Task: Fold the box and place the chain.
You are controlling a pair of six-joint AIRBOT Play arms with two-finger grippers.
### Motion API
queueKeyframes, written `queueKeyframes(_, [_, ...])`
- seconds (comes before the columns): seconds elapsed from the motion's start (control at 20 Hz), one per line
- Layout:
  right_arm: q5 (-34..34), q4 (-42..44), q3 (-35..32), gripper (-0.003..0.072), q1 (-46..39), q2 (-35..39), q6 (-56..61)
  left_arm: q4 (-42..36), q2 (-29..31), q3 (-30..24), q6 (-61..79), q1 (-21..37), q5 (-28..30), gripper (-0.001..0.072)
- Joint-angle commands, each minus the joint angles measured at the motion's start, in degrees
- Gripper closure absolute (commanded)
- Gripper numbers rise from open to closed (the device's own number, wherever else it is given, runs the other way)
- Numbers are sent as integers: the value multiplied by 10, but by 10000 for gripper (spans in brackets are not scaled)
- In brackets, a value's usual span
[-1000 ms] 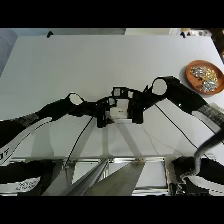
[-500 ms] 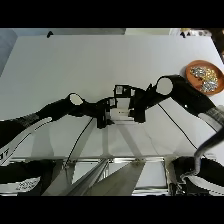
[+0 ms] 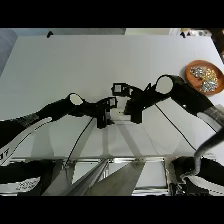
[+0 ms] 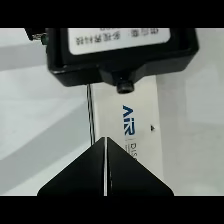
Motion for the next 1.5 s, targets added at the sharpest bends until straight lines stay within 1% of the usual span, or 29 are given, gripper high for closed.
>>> queueKeyframes(0.0, [9, 10, 0, 668, 0, -20, -5, 0, 0, 0, 0, 0, 0, 316])
queueKeyframes(0.3, [12, 5, 0, 668, 0, -29, -5, 0, 0, 0, 0, 0, 0, 316])
queueKeyframes(0.6, [33, 4, 0, 668, 0, -45, -5, 0, 0, 0, 0, 0, 0, 316])
queueKeyframes(1.25, [29, -8, 0, 668, 0, -78, 8, 0, 0, 0, 0, 0, 1, 316])
queueKeyframes(1.45, [33, -8, 0, 668, 0, -78, 10, 0, 0, 0, 0, 0, 0, 316])
